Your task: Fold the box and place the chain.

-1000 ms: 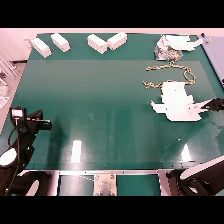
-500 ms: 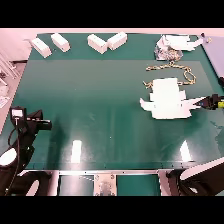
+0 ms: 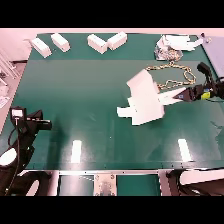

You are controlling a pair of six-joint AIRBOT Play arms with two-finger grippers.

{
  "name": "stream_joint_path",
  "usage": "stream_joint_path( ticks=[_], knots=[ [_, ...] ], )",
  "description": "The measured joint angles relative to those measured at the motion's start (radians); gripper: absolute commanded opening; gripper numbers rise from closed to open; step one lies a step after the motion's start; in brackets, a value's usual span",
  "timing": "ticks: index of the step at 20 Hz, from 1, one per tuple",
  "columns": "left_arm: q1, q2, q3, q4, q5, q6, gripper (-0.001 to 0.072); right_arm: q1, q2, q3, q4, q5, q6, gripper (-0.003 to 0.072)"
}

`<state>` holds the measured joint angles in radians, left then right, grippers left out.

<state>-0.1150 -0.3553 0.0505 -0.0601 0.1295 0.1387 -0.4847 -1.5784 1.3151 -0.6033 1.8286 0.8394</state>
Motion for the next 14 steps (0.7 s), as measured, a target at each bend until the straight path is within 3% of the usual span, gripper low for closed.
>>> stream_joint_path(
  ticks=[6, 14],
  knots=[
    [0.0, 0.0, 0.0, 0.0, 0.0, 0.0, 0.0019, 0.225, 0.153, -0.039, 0.073, -0.24, 0.124, 0.0004],
    [0.0, 0.0, 0.0, 0.002, 0.005, 0.0, 0.0019, 0.406, 0.114, -0.211, 0.046, -0.658, 0.185, 0.0003]
  ],
)
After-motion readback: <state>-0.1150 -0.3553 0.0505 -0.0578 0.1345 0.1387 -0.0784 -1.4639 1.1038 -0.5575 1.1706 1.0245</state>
